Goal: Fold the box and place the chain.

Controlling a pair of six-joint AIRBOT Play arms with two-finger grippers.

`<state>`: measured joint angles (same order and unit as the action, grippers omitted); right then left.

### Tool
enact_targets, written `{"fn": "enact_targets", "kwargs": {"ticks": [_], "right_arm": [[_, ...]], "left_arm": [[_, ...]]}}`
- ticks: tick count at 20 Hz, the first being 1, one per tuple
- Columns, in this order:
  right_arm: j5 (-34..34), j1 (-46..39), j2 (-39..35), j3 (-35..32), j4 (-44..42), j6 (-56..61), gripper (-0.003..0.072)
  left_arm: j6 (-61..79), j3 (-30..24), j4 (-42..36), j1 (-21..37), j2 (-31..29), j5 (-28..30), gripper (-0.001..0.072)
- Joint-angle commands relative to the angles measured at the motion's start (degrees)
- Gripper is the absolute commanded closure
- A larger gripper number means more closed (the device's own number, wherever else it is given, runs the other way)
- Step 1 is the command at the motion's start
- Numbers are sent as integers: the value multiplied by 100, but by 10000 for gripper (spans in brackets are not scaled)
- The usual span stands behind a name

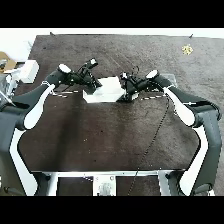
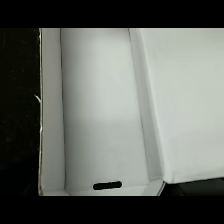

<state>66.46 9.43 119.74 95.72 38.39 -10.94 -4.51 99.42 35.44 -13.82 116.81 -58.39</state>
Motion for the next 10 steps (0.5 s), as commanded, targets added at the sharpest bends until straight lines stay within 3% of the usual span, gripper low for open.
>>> {"fn": "enact_targets", "kwargs": {"ticks": [1,7,10], "right_arm": [[-2,2,2,-2,-4,4,179],[-2,2,2,-2,-4,4,179],[0,2,2,-2,-4,4,179]], "left_arm": [[-90,470,-20,48,-15,-590,698],[-675,1714,-26,448,-15,-2041,700],[-713,1735,240,595,-20,-2490,672]]}}
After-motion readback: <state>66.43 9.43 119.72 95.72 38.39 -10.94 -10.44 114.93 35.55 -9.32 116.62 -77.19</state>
